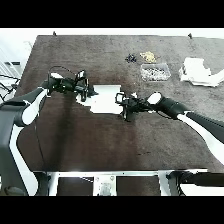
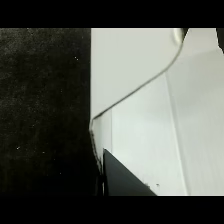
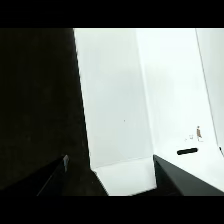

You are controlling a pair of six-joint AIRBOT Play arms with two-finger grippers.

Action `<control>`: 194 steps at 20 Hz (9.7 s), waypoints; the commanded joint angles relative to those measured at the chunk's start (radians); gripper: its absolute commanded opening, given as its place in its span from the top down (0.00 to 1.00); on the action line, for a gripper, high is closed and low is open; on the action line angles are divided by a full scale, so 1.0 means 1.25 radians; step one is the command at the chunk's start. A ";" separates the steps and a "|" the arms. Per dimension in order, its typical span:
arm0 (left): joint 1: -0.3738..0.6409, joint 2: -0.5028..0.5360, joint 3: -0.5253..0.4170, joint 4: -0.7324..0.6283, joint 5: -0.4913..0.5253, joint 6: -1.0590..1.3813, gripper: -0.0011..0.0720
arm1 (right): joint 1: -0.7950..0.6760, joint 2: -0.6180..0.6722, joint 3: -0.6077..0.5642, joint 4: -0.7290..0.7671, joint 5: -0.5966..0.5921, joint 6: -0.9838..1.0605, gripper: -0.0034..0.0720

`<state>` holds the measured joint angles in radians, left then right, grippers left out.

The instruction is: Fold the box and place the chain.

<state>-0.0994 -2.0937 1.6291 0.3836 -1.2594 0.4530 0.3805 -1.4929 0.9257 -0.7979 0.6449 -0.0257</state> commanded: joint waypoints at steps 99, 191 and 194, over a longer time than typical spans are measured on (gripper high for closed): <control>0.000 0.000 0.000 -0.001 0.000 0.000 0.96 | -0.163 -0.482 0.564 0.204 0.470 -0.159 0.21; 0.028 0.008 0.028 -0.002 -0.089 -0.034 0.50 | -0.181 -0.483 0.562 0.177 0.463 -0.168 0.43; 0.081 0.008 0.064 -0.002 -0.184 -0.079 0.51 | -0.181 -0.483 0.562 0.177 0.463 -0.168 0.43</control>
<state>-0.0441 -2.0850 1.6745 0.3828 -1.3830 0.4030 0.1535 -2.0968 1.6272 -0.5785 1.2236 -0.2363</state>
